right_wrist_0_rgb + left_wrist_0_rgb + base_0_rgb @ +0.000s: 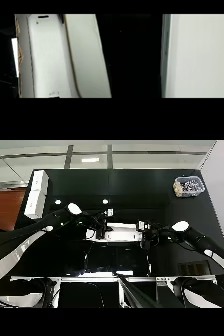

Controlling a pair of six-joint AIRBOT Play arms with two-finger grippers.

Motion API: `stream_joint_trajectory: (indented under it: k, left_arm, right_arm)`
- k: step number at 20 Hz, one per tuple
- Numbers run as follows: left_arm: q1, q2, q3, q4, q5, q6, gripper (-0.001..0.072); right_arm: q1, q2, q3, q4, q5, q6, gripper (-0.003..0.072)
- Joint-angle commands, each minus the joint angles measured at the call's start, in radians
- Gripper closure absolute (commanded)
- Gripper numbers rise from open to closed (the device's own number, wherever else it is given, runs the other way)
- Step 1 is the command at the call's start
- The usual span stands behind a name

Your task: Fold the box and place the chain.

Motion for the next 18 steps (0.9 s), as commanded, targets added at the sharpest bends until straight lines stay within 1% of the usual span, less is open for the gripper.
stream_joint_trajectory:
  k: [1, 6, 9, 10, 12, 15, 18]
  left_arm:
    - [0.000, 0.000, 0.001, -0.001, 0.003, -0.002, 0.0686]
    - [0.000, 0.000, 0.001, -0.001, 0.003, -0.002, 0.0686]
    - [0.000, 0.000, 0.001, -0.001, 0.003, -0.002, 0.0686]
    - [0.000, 0.000, 0.001, -0.001, 0.003, -0.002, 0.0687]
    - [0.000, 0.000, 0.001, -0.001, 0.003, -0.002, 0.0686]
    - [0.000, 0.000, 0.001, -0.001, 0.003, -0.002, 0.0686]
    - [0.000, 0.000, 0.001, -0.001, 0.003, -0.002, 0.0686]
  right_arm:
    - [0.000, -0.032, 0.024, -0.078, 0.028, 0.064, -0.0003]
    - [0.011, -0.046, 0.039, -0.106, 0.015, 0.109, -0.0003]
    - [0.030, -0.052, 0.043, -0.154, -0.002, 0.146, -0.0003]
    - [0.032, -0.055, 0.045, -0.159, -0.004, 0.154, -0.0003]
    - [0.032, -0.059, 0.049, -0.159, -0.009, 0.166, 0.0027]
    - [0.031, -0.063, 0.053, -0.154, -0.039, 0.201, 0.0027]
    - [0.031, -0.065, 0.056, -0.158, -0.037, 0.206, 0.0027]
